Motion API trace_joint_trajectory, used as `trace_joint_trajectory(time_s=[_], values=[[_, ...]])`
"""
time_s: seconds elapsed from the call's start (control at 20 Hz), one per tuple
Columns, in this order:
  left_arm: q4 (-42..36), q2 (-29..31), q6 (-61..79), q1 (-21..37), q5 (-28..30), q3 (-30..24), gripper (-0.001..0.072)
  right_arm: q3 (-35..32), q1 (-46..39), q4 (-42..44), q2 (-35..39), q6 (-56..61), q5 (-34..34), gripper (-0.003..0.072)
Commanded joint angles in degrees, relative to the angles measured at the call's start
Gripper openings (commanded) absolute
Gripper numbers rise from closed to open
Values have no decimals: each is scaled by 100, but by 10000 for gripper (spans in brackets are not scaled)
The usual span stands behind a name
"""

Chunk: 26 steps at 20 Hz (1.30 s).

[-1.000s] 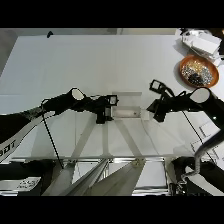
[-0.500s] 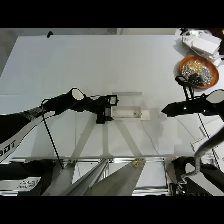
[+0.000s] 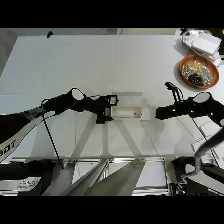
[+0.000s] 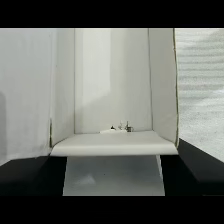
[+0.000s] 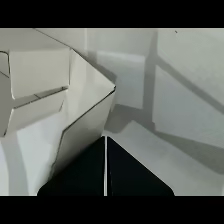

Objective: Fold the box and place the chain.

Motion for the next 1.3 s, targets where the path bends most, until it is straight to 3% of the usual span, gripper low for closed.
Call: trace_joint_trajectory(time_s=[0.0, 0.25, 0.35, 0.4, 0.6, 0.7, 0.75, 1.0, 1.25], values=[[0, 0, 0, -4, 2, 2, 314, -4, 83, 282, -151, -153, -116, 16], [0, 0, 0, -4, 2, 2, 314, -4, 83, 448, -144, -153, -164, 27], [0, 0, 0, -4, 2, 2, 314, -2, 83, 721, -52, -223, -72, 166], [0, 0, 0, -4, 0, 2, 314, 0, 83, 778, 31, -223, -50, 198], [0, 0, 0, -4, 2, 2, 314, 0, 83, 857, 424, -190, 144, 204], [0, 0, 0, -4, 0, 2, 314, 0, 131, 1025, 435, -186, 304, 275], [0, 0, 0, -4, 2, 2, 314, 0, 223, 1045, 435, -181, 304, 276], [0, 0, 0, -4, 2, 2, 314, 0, 778, 981, 435, 195, -107, 396], [0, 0, 0, -4, 2, 2, 314, 181, 1314, 219, 435, 1034, -501, 438]])
